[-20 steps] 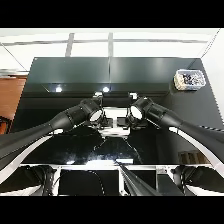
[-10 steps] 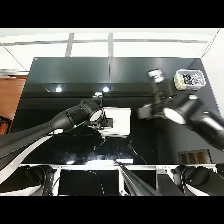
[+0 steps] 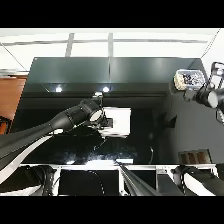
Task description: Fold the box and place the chain.
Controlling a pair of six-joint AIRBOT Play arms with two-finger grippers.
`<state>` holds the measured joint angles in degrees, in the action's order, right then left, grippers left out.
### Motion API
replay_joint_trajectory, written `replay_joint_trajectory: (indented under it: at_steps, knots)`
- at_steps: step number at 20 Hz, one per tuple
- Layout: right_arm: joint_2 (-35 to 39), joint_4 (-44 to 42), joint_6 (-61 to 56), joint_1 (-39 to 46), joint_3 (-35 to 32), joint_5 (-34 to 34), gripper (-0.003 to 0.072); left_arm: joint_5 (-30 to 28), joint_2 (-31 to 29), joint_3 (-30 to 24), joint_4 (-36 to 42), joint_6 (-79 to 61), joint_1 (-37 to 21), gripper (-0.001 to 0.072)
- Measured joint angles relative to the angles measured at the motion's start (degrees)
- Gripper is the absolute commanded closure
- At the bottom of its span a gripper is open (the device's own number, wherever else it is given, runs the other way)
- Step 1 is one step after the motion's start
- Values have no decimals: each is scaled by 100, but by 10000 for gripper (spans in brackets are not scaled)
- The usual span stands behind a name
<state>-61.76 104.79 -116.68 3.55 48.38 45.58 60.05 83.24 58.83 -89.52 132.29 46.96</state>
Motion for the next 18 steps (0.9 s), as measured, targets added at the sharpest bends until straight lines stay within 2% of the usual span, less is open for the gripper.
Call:
replay_joint_trajectory:
  at_steps: [3,6,8,9,12,18]
  knots:
    - [-1252,-1314,446,636,1392,48,-34,0,0,0,0,-4,0,680]
    - [-2653,-2013,326,907,3248,887,-34,0,0,0,0,-7,0,680]
    - [-3403,-2258,11,979,4236,1453,63,0,0,0,0,-7,0,680]
    - [-3679,-2354,-146,1003,4577,1626,62,0,0,0,0,-7,0,680]
    - [-4262,-2605,-511,1047,5152,1908,63,0,0,0,0,-7,0,680]
    - [-4728,-2787,-776,1071,5447,2052,62,0,0,0,0,-7,0,680]
